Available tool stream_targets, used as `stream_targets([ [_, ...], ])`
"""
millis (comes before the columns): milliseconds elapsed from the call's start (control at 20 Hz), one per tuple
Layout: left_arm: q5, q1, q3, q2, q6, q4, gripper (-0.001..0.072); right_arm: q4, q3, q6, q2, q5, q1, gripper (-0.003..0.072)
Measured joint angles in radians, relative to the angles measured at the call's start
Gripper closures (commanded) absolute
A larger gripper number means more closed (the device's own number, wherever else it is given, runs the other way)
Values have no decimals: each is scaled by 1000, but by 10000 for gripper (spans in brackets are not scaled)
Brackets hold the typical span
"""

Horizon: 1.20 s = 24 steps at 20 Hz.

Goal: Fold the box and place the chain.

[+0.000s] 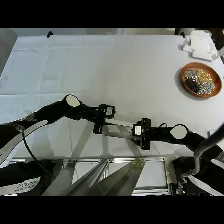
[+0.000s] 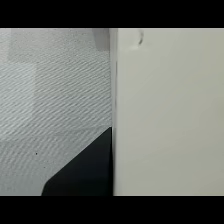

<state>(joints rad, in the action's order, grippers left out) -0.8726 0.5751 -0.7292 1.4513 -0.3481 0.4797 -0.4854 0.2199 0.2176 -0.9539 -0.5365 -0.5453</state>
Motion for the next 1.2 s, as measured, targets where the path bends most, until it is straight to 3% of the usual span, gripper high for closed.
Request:
stream_targets([
  [150, 0, 0, 0, 0, 0, 0, 699, 11, 0, 1, -4, 0, 6, 223],
  [1200, 6, 0, 0, 0, 0, -1, 699, -12, 0, 0, -23, 90, 24, 246],
])
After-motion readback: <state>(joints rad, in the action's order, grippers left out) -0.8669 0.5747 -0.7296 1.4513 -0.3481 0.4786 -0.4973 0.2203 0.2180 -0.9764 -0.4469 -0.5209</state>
